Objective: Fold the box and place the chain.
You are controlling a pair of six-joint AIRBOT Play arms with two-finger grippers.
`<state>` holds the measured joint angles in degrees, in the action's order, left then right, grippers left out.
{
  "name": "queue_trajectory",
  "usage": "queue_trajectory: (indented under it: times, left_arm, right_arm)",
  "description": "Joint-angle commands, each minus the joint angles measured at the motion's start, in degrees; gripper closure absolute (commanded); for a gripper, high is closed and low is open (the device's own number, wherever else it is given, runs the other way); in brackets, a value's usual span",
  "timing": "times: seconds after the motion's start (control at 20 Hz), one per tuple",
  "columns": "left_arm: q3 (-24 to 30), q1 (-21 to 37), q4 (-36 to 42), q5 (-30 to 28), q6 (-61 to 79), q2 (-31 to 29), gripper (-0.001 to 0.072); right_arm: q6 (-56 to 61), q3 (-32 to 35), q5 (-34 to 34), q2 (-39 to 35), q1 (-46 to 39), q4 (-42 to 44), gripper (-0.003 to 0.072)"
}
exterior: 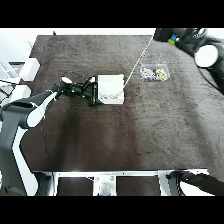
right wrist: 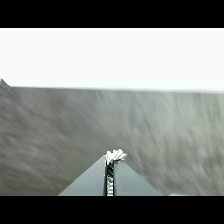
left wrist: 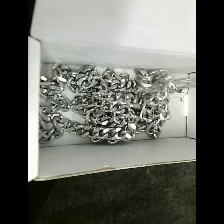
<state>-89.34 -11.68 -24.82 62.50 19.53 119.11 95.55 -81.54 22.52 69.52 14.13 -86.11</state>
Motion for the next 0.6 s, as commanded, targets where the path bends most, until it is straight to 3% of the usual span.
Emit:
queue_trajectory:
  times: [0.0, 0.35, 0.55]
  left_arm:
    - [0.0, 0.0, 0.0, 0.0, 0.0, 0.0, 0.0181]
    - [0.0, 0.0, 0.0, 0.1, 0.0, 0.0, 0.0181]
    - [0.0, 0.0, 0.0, 0.1, 0.0, 0.0, 0.0181]
  right_arm:
    - [0.0, 0.0, 3.1, -8.0, 5.4, -4.5, 0.0683]
    - [0.0, 0.0, 3.3, -8.2, 15.9, -4.6, 0.0683]
    - [1.1, 0.1, 3.3, -6.5, 17.6, -4.4, 0.0683]
